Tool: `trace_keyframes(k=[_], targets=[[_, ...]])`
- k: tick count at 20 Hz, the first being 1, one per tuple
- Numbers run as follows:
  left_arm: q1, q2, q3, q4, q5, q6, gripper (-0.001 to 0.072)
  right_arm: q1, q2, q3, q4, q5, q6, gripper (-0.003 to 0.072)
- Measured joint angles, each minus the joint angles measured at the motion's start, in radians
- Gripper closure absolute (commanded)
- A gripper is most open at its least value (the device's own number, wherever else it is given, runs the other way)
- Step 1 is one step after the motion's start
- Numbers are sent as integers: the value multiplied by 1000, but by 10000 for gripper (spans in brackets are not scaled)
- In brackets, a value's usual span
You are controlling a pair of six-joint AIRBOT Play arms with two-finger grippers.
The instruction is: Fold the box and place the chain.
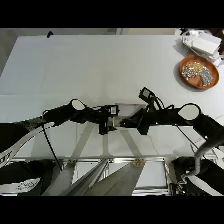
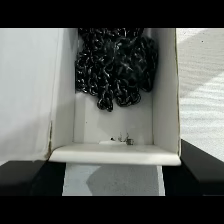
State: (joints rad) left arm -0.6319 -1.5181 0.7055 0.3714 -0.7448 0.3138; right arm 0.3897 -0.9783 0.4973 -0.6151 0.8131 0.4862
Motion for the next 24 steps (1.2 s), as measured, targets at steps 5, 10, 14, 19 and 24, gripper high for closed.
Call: trace_keyframes(k=[5,10,14,19,24], targets=[[0,0,0,0,0,0,233,-2,-5,0,-18,-29,72,492],[0,0,0,0,0,0,233,-139,119,0,-68,35,125,491],[0,0,0,0,0,0,233,-249,159,-11,-210,95,140,530],[0,0,0,0,0,0,233,-283,153,-72,-368,56,140,341],[0,0,0,0,0,0,233,-211,103,-114,-417,-13,110,349]])
